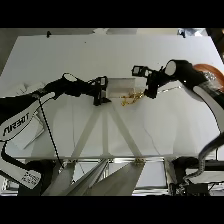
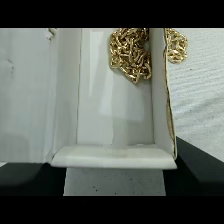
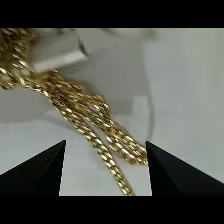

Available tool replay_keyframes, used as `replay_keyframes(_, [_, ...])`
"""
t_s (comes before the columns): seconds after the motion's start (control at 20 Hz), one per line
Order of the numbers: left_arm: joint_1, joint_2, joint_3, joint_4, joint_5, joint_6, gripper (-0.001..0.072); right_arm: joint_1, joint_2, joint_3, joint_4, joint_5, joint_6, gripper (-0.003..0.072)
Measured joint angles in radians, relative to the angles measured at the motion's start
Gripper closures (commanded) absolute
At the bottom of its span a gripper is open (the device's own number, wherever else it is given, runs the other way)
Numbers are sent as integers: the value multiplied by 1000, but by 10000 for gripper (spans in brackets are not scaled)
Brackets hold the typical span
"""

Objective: Fold the box and place the chain.

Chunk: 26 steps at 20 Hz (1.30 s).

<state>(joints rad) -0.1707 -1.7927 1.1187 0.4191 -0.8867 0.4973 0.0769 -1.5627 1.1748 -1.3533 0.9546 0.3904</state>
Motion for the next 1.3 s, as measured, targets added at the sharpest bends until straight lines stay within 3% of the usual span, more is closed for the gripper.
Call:
replay_keyframes(0.15, [0, 0, 0, 0, 0, 0, 385, 18, -43, 0, 37, -1, -39, 171])
replay_keyframes(0.3, [0, 0, 0, 0, 0, 0, 385, 25, -64, 0, 82, -18, -72, 234])
replay_keyframes(0.35, [0, 0, 0, 0, 0, 0, 385, 26, -71, 0, 90, -20, -77, 309])
replay_keyframes(0.45, [0, 0, 0, 0, 0, 0, 385, 27, -86, 0, 105, -21, -82, 533])
replay_keyframes(0.55, [0, 0, 0, 0, 0, 0, 385, 28, -98, 1, 120, -18, -73, 674])
replay_keyframes(0.85, [0, 0, 0, 0, 0, 0, 385, 29, -74, -2, 77, -11, 6, 673])
replay_keyframes(1.3, [0, 0, 0, 0, 0, 0, 385, 29, 162, -1, 162, -13, 85, 675])
